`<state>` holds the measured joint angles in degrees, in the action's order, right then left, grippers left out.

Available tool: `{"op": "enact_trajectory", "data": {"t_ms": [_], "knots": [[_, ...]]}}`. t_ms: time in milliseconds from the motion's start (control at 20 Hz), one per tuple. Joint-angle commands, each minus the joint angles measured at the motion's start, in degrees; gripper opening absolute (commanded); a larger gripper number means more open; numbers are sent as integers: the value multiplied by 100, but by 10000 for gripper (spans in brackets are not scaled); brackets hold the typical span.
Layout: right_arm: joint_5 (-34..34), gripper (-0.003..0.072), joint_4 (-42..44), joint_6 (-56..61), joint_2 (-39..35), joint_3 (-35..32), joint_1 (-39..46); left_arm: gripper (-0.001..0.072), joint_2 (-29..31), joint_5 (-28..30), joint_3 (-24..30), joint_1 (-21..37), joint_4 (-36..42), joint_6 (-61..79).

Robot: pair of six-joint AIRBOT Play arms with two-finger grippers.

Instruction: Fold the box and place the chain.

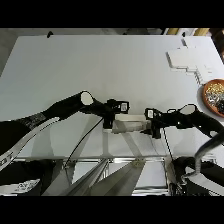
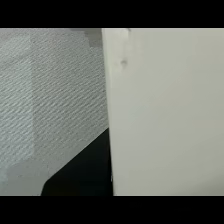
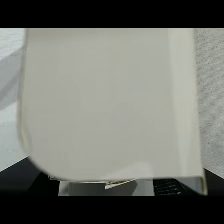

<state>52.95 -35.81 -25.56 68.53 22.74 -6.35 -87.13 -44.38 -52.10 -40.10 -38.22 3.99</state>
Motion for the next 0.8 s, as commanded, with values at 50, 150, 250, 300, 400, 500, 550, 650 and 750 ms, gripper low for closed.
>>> {"op": "enact_trajectory", "data": {"t_ms": [50,150,250,300,400,500,550,650,750], "knots": [[0,400,-42,-2,2,-2,-2,12,-2,0,2,0,2,4],[7,401,-42,-2,2,-2,-2,12,-2,0,2,0,0,4],[4,401,-39,-2,2,-2,-2,12,-2,0,0,0,0,7],[7,401,-39,-2,2,-2,-2,12,-2,0,0,0,0,4],[4,401,-39,-2,2,-2,-2,12,-2,-2,2,0,2,4],[4,401,-39,-2,2,-2,-2,12,-2,-2,2,0,2,4],[4,401,-39,-2,2,-2,-2,12,-2,-2,2,-2,0,4],[4,401,-39,-2,2,-2,-2,13,2,-2,0,0,0,4],[4,401,-39,-2,2,-2,-2,209,52,-15,2,0,0,-20]]}}
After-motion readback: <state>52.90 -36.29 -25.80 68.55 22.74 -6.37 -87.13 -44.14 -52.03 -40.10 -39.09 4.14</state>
